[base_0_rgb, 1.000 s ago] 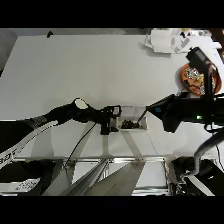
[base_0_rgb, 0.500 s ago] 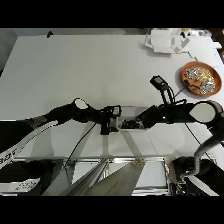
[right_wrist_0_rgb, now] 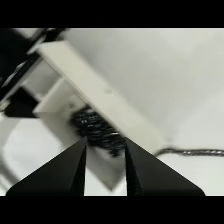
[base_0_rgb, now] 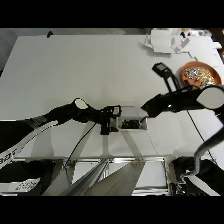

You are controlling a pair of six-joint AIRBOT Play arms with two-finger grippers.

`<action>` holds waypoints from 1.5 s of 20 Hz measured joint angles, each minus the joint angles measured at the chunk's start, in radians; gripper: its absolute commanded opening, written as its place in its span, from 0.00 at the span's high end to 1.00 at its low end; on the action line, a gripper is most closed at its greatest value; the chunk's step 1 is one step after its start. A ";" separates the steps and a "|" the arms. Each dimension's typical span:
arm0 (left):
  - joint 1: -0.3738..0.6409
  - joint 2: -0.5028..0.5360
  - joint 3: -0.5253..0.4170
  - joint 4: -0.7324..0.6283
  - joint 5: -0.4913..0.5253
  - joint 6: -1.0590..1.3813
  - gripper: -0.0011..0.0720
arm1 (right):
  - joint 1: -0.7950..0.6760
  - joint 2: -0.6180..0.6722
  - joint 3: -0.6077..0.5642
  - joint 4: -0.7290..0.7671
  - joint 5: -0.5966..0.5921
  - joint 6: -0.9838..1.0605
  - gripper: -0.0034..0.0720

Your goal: Fold the box and place the chain.

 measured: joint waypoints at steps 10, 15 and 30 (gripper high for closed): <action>0.000 0.000 0.000 0.000 0.000 0.000 0.79 | -0.312 -0.276 0.100 -0.263 0.046 0.105 0.48; 0.000 0.000 0.000 0.000 0.000 0.000 0.79 | -0.340 -0.470 0.103 -0.277 0.018 0.127 0.48; 0.000 0.000 0.000 0.000 0.000 0.000 0.79 | -0.348 -0.602 0.104 -0.291 -0.035 0.146 0.93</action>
